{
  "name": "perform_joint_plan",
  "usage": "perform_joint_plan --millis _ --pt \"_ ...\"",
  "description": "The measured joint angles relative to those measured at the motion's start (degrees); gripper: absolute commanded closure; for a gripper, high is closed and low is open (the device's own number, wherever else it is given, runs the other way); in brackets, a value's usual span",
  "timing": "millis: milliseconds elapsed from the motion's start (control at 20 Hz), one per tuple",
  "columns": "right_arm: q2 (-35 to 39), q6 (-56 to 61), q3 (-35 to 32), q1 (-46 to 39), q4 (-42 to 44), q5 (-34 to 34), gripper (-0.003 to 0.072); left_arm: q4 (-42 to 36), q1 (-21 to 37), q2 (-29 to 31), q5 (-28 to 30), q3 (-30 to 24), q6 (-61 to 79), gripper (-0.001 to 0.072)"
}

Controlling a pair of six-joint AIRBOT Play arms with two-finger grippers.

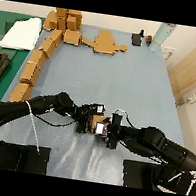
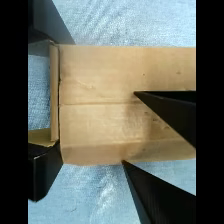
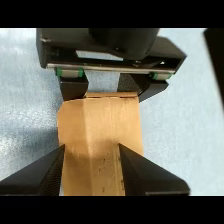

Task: Fold the box.

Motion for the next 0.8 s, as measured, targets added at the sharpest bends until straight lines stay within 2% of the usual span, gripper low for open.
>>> perform_joint_plan --millis 250,350,500,550,600,800 --pt "-1.1 0.0 0.0 0.1 -1.8 0.4 0.0195 0.0 0.0 0.0 0.0 0.0 0.0 0.0286" --pt "-1.2 0.0 0.0 0.1 -3.1 0.7 0.0351 0.0 0.0 0.0 0.0 0.0 0.0 0.0286" --pt "-1.2 0.0 0.0 0.1 -4.7 0.8 0.0366 0.0 0.0 0.0 0.0 0.0 0.0 0.0286" --pt "-1.2 0.0 0.0 0.1 -5.1 0.8 0.0432 0.0 0.0 0.0 0.0 0.0 0.0 0.0286" --pt "-1.2 0.0 0.0 0.1 -5.3 0.8 0.0468 0.0 0.0 0.0 0.0 0.0 0.0 0.0286" --pt "-1.2 0.0 0.0 0.1 -5.8 0.7 0.0468 0.0 0.0 0.0 0.0 0.0 0.0 0.0286"
